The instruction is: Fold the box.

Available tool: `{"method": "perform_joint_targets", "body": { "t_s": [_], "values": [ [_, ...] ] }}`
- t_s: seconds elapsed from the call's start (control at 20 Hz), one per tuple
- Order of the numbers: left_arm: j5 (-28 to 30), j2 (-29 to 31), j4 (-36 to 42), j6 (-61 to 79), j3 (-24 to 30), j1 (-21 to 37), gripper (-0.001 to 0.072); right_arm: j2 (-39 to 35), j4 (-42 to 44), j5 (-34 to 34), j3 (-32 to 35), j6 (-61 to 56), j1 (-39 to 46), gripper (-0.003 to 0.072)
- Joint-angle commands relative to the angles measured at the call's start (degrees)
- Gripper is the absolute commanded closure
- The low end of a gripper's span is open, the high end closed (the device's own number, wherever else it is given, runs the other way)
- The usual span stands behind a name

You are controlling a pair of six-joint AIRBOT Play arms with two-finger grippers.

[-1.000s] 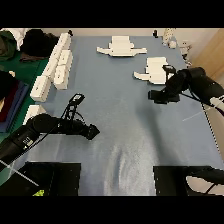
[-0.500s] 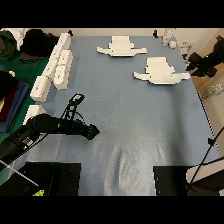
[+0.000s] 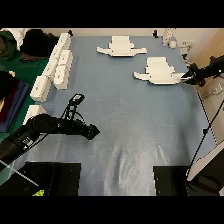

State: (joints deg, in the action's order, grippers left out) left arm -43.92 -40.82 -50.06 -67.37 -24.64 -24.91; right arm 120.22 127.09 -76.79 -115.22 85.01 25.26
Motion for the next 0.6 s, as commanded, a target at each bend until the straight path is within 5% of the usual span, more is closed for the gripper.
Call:
{"method": "perform_joint_targets", "body": {
  "t_s": [0.0,0.15,0.25,0.55],
  "values": [
    [0.0,0.0,0.0,0.0,0.0,0.0,0.0029,3.6,4.2,0.5,-1.6,2.1,-1.1,0.0347],
    [0.0,0.0,0.0,0.0,0.0,0.0,0.0029,3.6,5.1,-0.4,-1.6,2.1,-1.8,0.0447],
    [0.0,0.1,0.0,0.0,0.0,0.0,0.0028,3.0,5.8,-0.7,-1.6,3.6,-2.2,0.0686],
    [0.0,0.0,0.0,0.0,0.0,0.0,0.0028,-5.1,3.7,-3.3,2.0,4.7,-6.1,0.0691]
  ]
}}
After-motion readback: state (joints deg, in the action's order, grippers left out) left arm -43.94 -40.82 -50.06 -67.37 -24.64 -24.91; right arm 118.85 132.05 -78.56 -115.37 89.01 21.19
